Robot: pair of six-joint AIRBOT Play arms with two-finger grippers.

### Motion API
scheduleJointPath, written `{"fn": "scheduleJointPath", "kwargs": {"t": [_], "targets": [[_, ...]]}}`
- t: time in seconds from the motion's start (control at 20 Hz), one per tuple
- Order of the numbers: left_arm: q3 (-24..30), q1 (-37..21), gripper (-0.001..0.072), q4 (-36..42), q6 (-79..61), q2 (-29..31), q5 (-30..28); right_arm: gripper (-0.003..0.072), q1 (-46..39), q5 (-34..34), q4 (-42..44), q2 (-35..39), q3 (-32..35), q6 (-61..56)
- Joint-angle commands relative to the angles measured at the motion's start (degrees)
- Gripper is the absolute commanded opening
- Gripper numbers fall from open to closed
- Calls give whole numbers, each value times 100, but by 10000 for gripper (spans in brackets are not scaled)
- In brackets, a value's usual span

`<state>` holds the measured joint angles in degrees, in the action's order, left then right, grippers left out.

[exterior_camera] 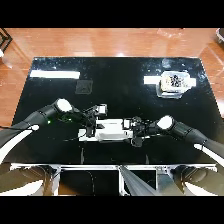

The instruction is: Fold the box and place the chain.

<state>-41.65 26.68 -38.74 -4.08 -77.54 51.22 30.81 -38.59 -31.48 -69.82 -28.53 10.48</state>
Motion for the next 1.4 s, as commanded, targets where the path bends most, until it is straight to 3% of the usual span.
{"fn": "scheduleJointPath", "kwargs": {"t": [0.0,0.3,0.35,0.4,0.5,0.55,0.6,0.95,1.0,1.05,1.15,1.2,1.35], "targets": [[-7,-2,17,-2,0,-2,4,698,2,0,-7,-4,0,-20],[-7,-2,18,-2,0,-2,4,696,2,4,-9,-7,0,-20],[-7,-2,17,-2,-2,-2,4,589,2,2,-9,-7,0,-20],[-7,-2,18,-2,0,-2,4,543,2,4,-9,-7,0,-22],[-7,-2,17,0,-2,-2,4,528,2,4,-7,-7,0,-22],[-7,-2,18,-2,0,-2,4,450,2,4,-7,-7,-2,-22],[-7,-2,17,0,0,-2,7,429,2,4,-7,-7,0,-24],[-7,-4,25,0,0,0,251,429,2,22,-7,-7,-2,-42],[-7,-13,142,0,0,0,302,429,2,22,-7,-7,-2,-42],[-7,-15,367,0,11,4,302,429,2,22,-7,-9,0,-42],[-9,-52,454,-11,310,15,352,429,2,22,-7,-9,-2,-42],[-9,-85,572,-24,350,42,413,429,2,22,-7,-9,-2,-42],[-9,-334,632,-48,688,240,455,429,2,24,-7,-9,0,-42]]}}
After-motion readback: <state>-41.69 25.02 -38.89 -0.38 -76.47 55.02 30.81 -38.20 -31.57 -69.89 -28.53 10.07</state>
